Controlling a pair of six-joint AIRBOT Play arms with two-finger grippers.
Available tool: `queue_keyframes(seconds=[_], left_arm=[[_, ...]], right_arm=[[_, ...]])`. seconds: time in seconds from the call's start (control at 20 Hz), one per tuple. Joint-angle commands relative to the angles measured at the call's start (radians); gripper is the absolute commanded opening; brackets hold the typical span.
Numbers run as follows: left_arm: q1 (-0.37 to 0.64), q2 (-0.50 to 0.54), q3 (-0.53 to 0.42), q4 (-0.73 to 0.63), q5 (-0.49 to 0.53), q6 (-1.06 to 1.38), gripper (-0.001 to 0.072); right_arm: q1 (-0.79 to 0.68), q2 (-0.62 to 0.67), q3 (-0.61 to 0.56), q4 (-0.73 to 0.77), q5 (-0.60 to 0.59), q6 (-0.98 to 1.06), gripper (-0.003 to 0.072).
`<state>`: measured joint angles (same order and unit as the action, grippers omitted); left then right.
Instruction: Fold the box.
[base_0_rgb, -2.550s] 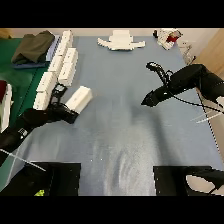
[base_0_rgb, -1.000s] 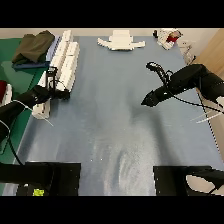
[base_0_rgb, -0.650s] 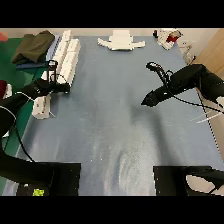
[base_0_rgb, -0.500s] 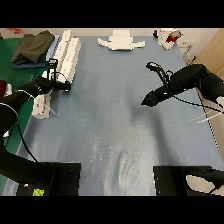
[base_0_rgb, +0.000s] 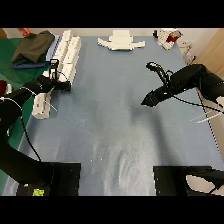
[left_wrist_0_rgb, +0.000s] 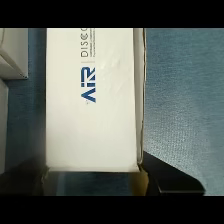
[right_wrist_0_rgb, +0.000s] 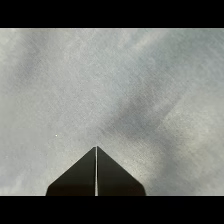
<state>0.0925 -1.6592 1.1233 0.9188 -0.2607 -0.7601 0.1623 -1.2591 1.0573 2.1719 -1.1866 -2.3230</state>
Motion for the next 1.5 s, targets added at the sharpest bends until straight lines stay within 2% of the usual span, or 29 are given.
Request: queue_keyframes(seconds=[0.0, 0.5, 0.55, 0.8, 1.05, 1.45], left_arm=[[0.014, -0.007, 0.003, 0.006, -0.013, 0.000, 0.0526], [0.013, -0.006, 0.005, 0.001, -0.013, 0.001, 0.0532], [0.013, -0.006, 0.005, 0.000, -0.013, -0.001, 0.0690], [0.014, 0.023, 0.036, -0.002, -0.111, -0.018, 0.0693], [0.026, 0.154, 0.045, 0.010, -0.234, -0.019, 0.0693], [0.088, 0.468, 0.045, 0.043, -0.543, -0.151, 0.0691]], right_arm=[[0.000, -0.001, 0.001, 0.000, 0.000, 0.000, 0.0006], [0.000, -0.001, 0.001, 0.000, 0.000, 0.000, 0.0005], [0.000, -0.001, 0.001, 0.000, 0.000, 0.000, 0.0006], [0.000, -0.001, 0.001, 0.000, 0.000, 0.000, 0.0005], [0.000, -0.001, 0.001, 0.000, 0.000, 0.000, 0.0005], [0.000, -0.001, 0.001, 0.000, 0.000, 0.000, 0.0005]])
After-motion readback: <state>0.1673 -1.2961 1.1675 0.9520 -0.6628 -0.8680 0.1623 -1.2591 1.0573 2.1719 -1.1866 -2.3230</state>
